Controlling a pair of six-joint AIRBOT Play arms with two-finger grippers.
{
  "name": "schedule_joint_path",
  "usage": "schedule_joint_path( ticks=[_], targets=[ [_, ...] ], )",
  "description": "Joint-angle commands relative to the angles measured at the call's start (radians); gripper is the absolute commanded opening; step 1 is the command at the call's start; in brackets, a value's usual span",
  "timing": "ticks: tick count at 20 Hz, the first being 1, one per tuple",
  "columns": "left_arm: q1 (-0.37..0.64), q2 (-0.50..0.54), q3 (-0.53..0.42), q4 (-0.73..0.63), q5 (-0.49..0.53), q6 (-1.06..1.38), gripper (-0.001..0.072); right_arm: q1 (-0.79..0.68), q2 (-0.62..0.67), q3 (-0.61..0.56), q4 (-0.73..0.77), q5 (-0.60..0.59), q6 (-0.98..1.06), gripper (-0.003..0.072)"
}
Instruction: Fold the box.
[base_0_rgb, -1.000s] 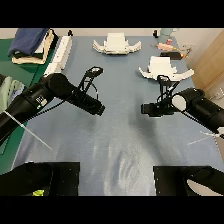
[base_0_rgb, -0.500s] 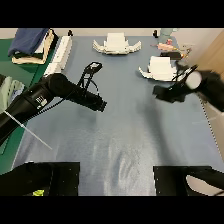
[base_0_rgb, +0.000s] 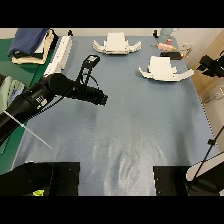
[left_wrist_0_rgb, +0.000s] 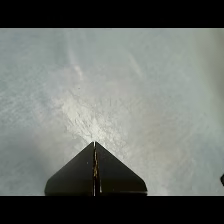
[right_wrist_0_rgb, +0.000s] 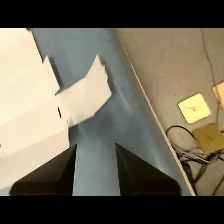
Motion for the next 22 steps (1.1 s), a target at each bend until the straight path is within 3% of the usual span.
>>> schedule_joint_path(
  ticks=[1,6,8,10,12,13,18,22],
  targets=[
    [0.0,0.001,0.0,0.0,0.036,0.0,0.0014,-0.056,-0.221,0.18,0.201,-0.055,-0.115,0.0384],
    [0.0,0.001,0.0,0.0,0.035,0.0,0.0014,-0.054,-0.324,0.19,0.302,-0.105,-0.197,0.0379],
    [0.0,0.001,0.0,0.0,0.035,0.0,0.0014,-0.055,-0.327,0.19,0.333,-0.114,-0.242,0.0341],
    [0.0,0.001,0.0,0.0,0.035,0.0,0.0014,-0.055,-0.327,0.191,0.383,-0.103,-0.262,0.0208],
    [0.0,0.001,0.0,0.0,0.035,0.0,0.0014,-0.054,-0.325,0.191,0.43,-0.045,-0.299,0.0026],
    [0.0,0.001,0.0,0.0,0.035,0.0,0.0014,-0.055,-0.325,0.191,0.468,0.0,-0.324,0.0003],
    [0.0,0.002,0.0,-0.019,0.033,-0.002,0.0014,-0.04,-0.269,0.153,0.558,0.179,-0.327,-0.0002],
    [0.0,0.002,0.0,-0.069,0.007,-0.026,0.0014,0.006,-0.087,-0.057,0.53,0.175,-0.33,-0.0003]
  ],
)
